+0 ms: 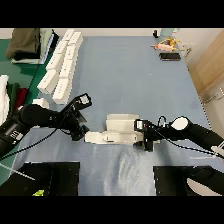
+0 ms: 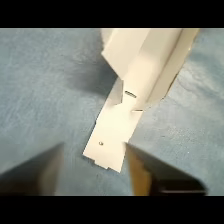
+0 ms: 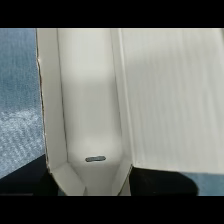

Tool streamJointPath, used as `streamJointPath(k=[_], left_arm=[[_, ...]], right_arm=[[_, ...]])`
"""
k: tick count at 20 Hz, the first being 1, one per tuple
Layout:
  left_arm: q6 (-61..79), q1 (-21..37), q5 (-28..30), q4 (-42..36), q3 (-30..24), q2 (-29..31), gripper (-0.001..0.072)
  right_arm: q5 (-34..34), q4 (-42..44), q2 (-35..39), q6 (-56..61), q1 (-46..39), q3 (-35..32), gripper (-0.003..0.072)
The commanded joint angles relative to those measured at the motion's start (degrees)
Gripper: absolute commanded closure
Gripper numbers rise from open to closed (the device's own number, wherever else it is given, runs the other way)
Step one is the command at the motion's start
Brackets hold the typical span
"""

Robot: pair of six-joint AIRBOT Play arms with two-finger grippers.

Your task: Fold the box.

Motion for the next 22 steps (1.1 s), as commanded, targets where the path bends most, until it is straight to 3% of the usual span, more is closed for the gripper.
streamJointPath(k=[1, 7, 15, 16, 17, 18, 22], left_arm=[[13.2, 2.5, 2.3, -7.0, -2.8, -1.9, 0.0047], [36.2, 3.7, 3.5, -18.6, -5.6, -10.4, 0.0044], [45.3, -3.8, 9.2, -26.0, -5.5, -20.3, 0.0052], [45.3, -4.4, 9.6, -26.2, -5.5, -20.9, 0.0165], [45.4, -4.8, 10.1, -26.2, -5.5, -21.1, 0.0323], [45.4, -5.0, 10.6, -26.2, -5.5, -21.3, 0.0407], [45.4, -6.1, 11.9, -28.7, -5.5, -21.6, 0.0426]], right_arm=[[0.1, 0.0, 0.0, 0.0, 0.0, 0.0, 0.0172], [0.1, 0.0, 0.0, 0.0, 0.0, 0.0, 0.0172], [0.1, 0.0, 0.0, 0.0, 0.0, 0.0, 0.0172], [0.1, 0.0, 0.0, 0.0, 0.0, 0.0, 0.0172], [0.1, 0.0, 0.0, 0.0, 0.0, 0.0, 0.0172], [0.1, 0.0, 0.0, 0.0, 0.0, 0.0, 0.0172], [0.1, 0.0, 0.0, 0.0, 0.0, 0.0, 0.0172]])
